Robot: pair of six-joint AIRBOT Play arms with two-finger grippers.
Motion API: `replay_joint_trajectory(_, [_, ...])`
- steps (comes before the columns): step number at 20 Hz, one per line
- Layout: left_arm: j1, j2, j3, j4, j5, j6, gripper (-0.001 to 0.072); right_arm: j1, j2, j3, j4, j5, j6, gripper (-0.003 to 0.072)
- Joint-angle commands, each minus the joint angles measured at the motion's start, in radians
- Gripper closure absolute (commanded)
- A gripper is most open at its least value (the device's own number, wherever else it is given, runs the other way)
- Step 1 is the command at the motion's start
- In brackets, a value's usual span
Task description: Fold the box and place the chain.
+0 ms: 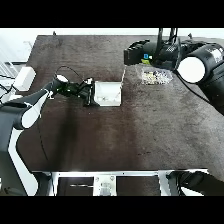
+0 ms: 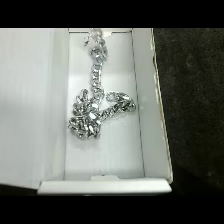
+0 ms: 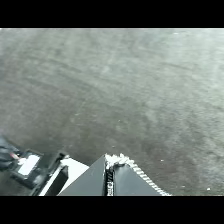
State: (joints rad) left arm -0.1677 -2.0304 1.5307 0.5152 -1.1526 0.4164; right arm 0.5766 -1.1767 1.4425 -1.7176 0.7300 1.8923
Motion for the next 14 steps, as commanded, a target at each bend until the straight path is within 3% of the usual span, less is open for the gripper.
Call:
replay_joint_trajectory(1, [0.0,0.0,0.0,0.0,-0.001,0.0,0.0121,0.065,-0.014,-0.006,-0.079,0.005,0.117,0.0683])
replay_joint_trajectory(14, [0.0,0.0,0.0,0.0,0.0,0.0,0.0121,0.138,-0.24,-0.04,-0.06,-0.003,0.178,0.0683])
